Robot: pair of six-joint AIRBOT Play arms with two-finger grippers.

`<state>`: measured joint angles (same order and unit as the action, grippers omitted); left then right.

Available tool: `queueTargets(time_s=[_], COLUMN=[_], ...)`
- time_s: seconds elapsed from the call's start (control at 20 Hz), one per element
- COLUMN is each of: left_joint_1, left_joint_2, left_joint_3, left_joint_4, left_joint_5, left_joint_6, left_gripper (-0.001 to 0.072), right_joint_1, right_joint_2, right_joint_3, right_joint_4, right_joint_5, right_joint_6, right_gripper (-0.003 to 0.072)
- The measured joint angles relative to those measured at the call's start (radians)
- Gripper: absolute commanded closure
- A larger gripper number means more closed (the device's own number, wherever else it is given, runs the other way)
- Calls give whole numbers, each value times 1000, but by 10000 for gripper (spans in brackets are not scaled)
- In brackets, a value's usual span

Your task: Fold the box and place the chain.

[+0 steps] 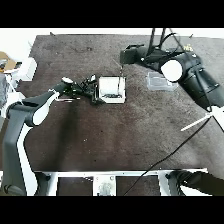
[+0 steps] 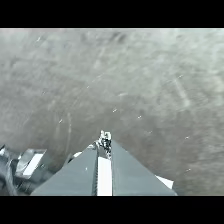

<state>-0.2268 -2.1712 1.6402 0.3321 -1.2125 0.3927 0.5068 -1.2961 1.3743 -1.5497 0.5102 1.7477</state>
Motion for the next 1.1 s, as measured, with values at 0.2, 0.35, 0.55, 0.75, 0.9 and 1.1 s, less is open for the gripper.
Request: queueTargets(time_s=[0.2, 0.35, 0.55, 0.75, 0.9, 1.1], left_joint_1=[0, 0, 0, 0, 0, 0], left_joint_2=[0, 0, 0, 0, 0, 0], left_joint_3=[0, 0, 0, 0, 0, 0], left_joint_4=[0, 0, 0, 0, 0, 0], left_joint_5=[0, 0, 0, 0, 0, 0], left_joint_6=[0, 0, 0, 0, 0, 0], left_gripper=[92, 92, 91, 91, 92, 92], right_joint_1=[32, 42, 33, -52, -158, -312], right_joint_2=[-67, -114, -130, -133, -188, -345], right_joint_3=[-33, -72, -106, -71, 9, 165], right_joint_4=[8, 8, -8, 37, 255, 636], right_joint_5=[-7, -10, -4, 2, 50, 254], right_joint_6=[16, 23, -21, -166, -421, -804], right_gripper=[687, 339, 359, 534, 534, 533])
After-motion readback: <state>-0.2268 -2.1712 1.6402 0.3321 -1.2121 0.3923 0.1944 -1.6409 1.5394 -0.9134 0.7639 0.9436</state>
